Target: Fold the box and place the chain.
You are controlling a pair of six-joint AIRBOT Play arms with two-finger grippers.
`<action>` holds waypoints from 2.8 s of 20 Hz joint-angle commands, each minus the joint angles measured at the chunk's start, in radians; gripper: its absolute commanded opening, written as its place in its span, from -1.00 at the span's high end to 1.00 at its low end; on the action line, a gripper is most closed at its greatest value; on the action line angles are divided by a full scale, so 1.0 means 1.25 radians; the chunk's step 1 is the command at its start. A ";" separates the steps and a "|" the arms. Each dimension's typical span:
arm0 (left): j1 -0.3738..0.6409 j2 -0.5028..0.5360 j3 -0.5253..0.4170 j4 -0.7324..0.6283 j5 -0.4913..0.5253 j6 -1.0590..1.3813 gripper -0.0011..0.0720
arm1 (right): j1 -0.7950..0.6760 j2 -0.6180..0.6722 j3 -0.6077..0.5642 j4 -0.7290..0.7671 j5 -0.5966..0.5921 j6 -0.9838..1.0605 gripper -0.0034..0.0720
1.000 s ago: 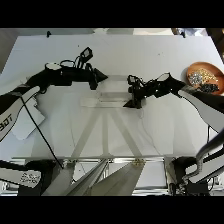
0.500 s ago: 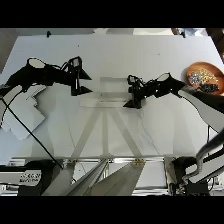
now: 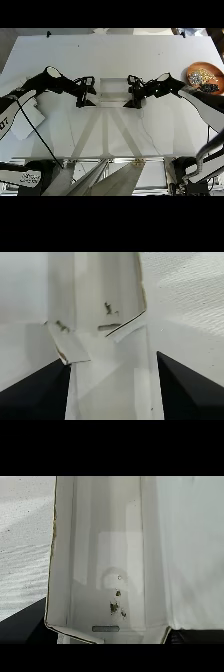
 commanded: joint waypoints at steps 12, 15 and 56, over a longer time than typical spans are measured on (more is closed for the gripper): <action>-0.034 -0.017 -0.002 -0.025 0.082 0.063 0.11 | 0.000 0.000 0.001 0.000 0.001 0.000 -0.40; -0.037 -0.017 -0.002 -0.044 0.078 0.063 0.40 | 0.000 0.000 0.001 0.000 0.001 0.000 -0.40; 0.255 0.229 -0.105 0.094 0.092 -0.492 0.94 | 0.000 0.000 0.001 0.000 0.001 0.000 -0.40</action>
